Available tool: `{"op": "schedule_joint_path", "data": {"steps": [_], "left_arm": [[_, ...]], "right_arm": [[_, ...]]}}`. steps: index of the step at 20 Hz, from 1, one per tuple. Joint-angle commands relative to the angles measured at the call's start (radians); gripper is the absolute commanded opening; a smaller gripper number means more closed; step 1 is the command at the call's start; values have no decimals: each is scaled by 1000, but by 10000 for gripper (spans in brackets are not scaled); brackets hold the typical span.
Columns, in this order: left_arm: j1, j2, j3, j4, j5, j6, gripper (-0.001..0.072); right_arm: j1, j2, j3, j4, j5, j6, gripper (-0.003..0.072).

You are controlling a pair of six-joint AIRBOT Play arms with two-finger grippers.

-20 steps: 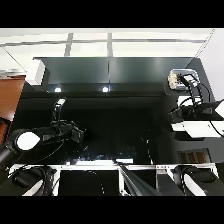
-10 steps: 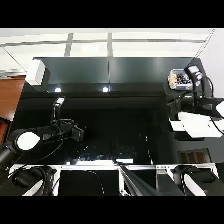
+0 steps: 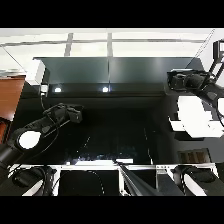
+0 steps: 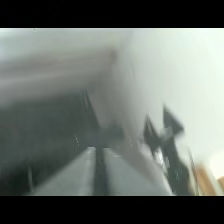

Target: Fold the box and place the chain.

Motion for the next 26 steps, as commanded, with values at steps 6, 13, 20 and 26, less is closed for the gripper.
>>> {"op": "schedule_joint_path", "data": {"steps": [6,13,20,26], "left_arm": [[13,-70,3,11,29,4,708],[239,-117,30,169,-338,-135,708],[335,-117,106,317,-506,-222,707],[335,-117,106,306,-506,-222,706]], "right_arm": [[-417,-127,86,-421,132,345,615],[-948,-618,581,-423,857,290,710],[-1050,-806,621,-192,993,-86,703],[-1030,-857,621,-162,968,-266,700]]}}
